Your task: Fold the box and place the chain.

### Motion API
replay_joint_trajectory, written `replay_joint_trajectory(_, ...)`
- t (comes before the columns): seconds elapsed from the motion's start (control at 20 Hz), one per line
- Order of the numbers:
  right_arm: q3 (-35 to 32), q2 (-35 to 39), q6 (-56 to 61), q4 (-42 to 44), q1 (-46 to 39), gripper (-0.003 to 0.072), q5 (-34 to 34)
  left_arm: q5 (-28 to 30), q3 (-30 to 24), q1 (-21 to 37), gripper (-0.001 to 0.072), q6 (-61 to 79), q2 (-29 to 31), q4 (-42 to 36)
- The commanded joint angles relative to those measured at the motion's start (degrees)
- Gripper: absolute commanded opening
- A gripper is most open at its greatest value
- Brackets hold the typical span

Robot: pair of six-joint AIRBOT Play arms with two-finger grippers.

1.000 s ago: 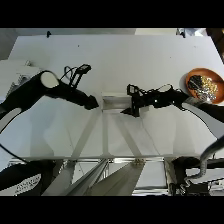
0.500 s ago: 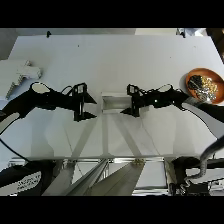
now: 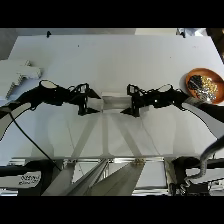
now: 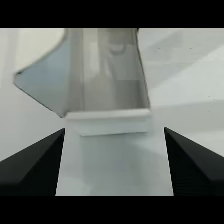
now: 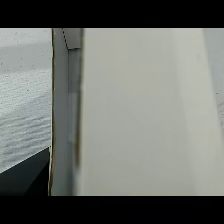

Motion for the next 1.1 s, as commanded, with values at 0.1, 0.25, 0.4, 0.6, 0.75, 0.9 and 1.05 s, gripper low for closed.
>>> replay_joint_trajectory(0.1,0.02,0.0,0.02,0.0,0.0,0.0515,0.0,-2.69,4.07,-0.98,0.0704,-2.78,-4.57,0.15)
replay_joint_trajectory(0.25,0.02,0.0,0.02,0.0,0.0,0.0515,0.0,-3.52,4.09,-1.44,0.0703,-2.8,-5.25,0.31)
replay_joint_trajectory(0.4,0.02,0.0,0.02,0.0,0.0,0.0515,0.0,-3.72,4.09,-1.53,0.0703,-3.1,-5.27,0.24)
replay_joint_trajectory(0.6,0.02,0.0,0.02,0.0,0.0,0.0515,0.0,-3.37,4.09,-1.95,0.0702,-4.98,-5.29,0.13)
replay_joint_trajectory(0.75,0.02,0.0,0.02,0.0,0.0,0.0515,0.0,-1.14,4.09,-3.45,0.0702,-5.4,-5.75,0.22)
replay_joint_trajectory(0.9,0.02,0.0,0.02,0.0,0.0,0.0515,0.0,1.49,4.09,-5.73,0.0701,-6.47,-7.87,-0.17)
replay_joint_trajectory(1.05,0.02,0.0,0.02,0.0,0.0,0.0515,0.0,3.91,4.35,-6.93,0.0698,-7.87,-7.82,0.35)
